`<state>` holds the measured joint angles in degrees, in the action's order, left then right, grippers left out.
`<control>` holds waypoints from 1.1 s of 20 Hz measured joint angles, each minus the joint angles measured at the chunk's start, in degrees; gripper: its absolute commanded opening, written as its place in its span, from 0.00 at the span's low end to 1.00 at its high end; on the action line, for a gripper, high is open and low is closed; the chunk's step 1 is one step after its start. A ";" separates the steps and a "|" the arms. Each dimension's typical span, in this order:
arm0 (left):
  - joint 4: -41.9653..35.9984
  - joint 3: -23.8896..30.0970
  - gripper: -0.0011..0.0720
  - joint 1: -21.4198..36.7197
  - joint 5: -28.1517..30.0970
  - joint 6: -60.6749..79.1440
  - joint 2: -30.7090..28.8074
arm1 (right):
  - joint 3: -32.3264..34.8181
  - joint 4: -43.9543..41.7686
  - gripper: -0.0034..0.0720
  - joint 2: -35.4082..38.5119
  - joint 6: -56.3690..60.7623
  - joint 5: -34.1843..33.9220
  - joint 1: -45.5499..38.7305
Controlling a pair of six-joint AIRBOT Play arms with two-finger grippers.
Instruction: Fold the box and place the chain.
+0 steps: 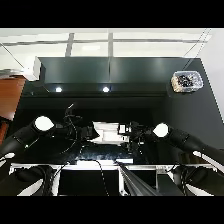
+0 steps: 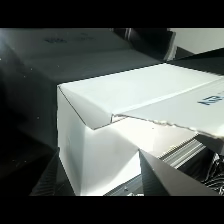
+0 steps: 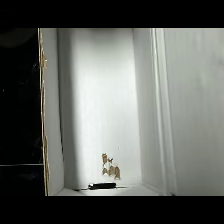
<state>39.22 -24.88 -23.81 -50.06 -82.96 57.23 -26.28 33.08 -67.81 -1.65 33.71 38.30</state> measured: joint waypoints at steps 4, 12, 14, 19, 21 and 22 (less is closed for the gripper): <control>0.13 -0.70 0.81 -0.31 0.20 -0.96 0.00 | 0.00 0.00 0.59 0.00 0.02 0.00 0.00; -0.22 -1.99 0.81 -1.05 0.15 -4.09 0.00 | 0.00 -0.02 0.59 0.00 0.02 0.00 0.00; -0.22 -2.05 0.81 -1.64 0.15 -4.52 0.00 | 0.00 -0.02 0.59 0.00 0.02 0.00 0.00; 0.17 -2.08 0.81 -3.19 1.03 -5.64 -0.02 | 0.00 0.00 0.59 0.02 0.02 0.02 0.00; 0.59 -2.08 0.81 -3.61 1.44 -6.27 -0.02 | 0.00 0.02 0.59 0.02 0.02 0.02 0.00; 0.76 -2.08 0.81 -3.76 1.57 -6.60 -0.02 | 0.00 0.00 0.59 0.00 0.02 0.02 0.00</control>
